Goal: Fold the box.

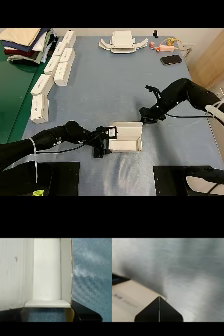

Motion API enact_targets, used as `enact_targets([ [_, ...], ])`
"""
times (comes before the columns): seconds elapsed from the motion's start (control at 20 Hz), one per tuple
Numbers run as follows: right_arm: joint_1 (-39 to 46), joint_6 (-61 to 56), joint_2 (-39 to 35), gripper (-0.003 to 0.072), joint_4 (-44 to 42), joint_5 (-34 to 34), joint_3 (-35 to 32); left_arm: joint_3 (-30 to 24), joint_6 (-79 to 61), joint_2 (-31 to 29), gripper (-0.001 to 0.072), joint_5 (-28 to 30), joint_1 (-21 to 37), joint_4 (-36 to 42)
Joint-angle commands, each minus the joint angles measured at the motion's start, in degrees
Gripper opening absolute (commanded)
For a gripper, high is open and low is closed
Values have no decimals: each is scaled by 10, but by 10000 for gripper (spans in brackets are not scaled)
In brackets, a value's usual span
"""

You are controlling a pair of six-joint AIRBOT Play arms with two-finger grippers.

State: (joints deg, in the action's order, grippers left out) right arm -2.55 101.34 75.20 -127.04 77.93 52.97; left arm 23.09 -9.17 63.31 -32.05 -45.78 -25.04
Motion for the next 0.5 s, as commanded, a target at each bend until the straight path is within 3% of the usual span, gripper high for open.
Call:
enact_targets([
  [0.0,21,118,59,2,-161,121,32,1,0,0,487,0,0,0],
  [0.15,-16,139,48,3,-146,124,19,1,0,0,487,0,0,0],
  [0.45,-92,281,-55,3,-121,-10,-59,1,0,0,487,0,0,0],
])
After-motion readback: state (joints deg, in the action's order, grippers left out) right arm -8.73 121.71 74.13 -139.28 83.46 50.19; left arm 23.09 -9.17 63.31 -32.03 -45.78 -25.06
